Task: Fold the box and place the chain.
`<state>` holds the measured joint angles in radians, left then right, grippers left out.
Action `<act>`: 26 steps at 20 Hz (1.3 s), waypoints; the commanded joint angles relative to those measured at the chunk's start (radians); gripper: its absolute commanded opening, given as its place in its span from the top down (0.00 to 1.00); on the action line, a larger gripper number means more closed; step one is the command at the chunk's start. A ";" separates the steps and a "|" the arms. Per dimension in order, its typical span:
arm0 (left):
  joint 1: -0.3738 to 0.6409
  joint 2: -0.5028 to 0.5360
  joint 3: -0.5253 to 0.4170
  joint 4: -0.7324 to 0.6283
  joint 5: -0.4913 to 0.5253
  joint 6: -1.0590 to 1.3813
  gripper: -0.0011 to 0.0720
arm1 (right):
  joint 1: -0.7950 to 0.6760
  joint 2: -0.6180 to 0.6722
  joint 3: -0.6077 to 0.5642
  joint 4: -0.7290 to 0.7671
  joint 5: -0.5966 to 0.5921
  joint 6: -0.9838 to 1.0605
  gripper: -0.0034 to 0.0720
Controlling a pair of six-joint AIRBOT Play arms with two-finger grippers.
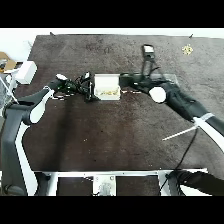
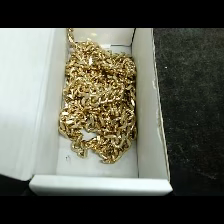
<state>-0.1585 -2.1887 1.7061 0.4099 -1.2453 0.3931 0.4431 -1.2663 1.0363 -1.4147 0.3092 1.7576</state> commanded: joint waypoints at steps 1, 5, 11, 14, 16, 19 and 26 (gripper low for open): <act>-0.001 0.000 0.000 0.000 0.000 0.000 0.51 | -0.177 0.061 -0.093 -0.089 0.079 0.071 0.50; -0.001 0.000 0.000 0.000 0.000 0.000 0.51 | -0.324 -0.098 -0.163 -0.007 -0.051 0.105 0.52; -0.001 0.000 0.000 0.000 0.000 0.000 0.51 | -0.328 -0.332 -0.077 0.117 -0.204 0.106 0.52; -0.001 0.000 0.000 0.000 0.000 0.000 0.51 | -0.328 -0.395 -0.016 0.145 -0.198 0.106 0.52; -0.001 0.000 0.000 0.000 0.000 0.000 0.51 | -0.328 -0.406 -0.005 0.166 -0.199 0.106 0.59; -0.001 0.000 0.000 0.000 0.000 0.000 0.51 | -0.312 -0.370 -0.005 0.181 -0.183 0.105 0.95; -0.001 0.000 0.000 0.000 0.000 0.000 0.51 | -0.065 0.024 -0.005 0.154 -0.322 -0.016 0.95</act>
